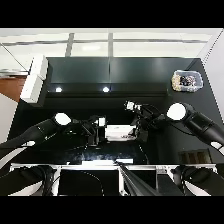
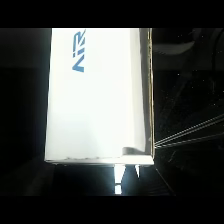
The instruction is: Fold the box and place the chain.
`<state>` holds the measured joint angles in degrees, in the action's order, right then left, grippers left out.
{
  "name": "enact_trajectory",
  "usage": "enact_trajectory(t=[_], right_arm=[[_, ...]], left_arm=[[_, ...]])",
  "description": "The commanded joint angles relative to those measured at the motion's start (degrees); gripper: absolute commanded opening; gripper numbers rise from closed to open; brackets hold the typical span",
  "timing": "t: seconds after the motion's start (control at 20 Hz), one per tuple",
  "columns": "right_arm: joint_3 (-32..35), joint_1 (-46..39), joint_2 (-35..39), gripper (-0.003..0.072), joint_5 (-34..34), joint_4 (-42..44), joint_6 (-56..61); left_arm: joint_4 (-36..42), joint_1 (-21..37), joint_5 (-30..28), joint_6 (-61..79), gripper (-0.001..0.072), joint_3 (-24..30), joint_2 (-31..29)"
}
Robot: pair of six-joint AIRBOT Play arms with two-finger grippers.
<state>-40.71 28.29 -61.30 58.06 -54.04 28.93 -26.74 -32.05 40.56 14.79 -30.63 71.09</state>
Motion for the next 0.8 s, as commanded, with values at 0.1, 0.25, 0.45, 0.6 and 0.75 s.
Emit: enact_trajectory(t=[0.1,0.25,0.45,0.6,0.75], right_arm=[[0.0,0.0,0.0,0.0481,1.2,-0.2,0.0],[0.0,0.0,0.0,0.0473,1.5,-0.2,0.0],[0.3,0.0,0.0,0.0473,0.7,-0.2,0.0],[0.9,0.0,0.0,0.0473,0.2,-0.2,0.0],[1.0,0.0,0.0,0.0473,0.1,-0.2,0.0]], left_arm=[[0.0,0.0,0.0,0.0,0.0502,0.0,0.0],[0.0,0.0,0.0,0.0,0.0503,0.0,0.0],[0.0,0.0,0.0,0.0,0.0502,0.0,0.0],[0.0,0.0,0.0,0.0,0.0503,0.0,0.0],[0.0,0.0,0.0,0.0,0.0502,0.0,0.0]])
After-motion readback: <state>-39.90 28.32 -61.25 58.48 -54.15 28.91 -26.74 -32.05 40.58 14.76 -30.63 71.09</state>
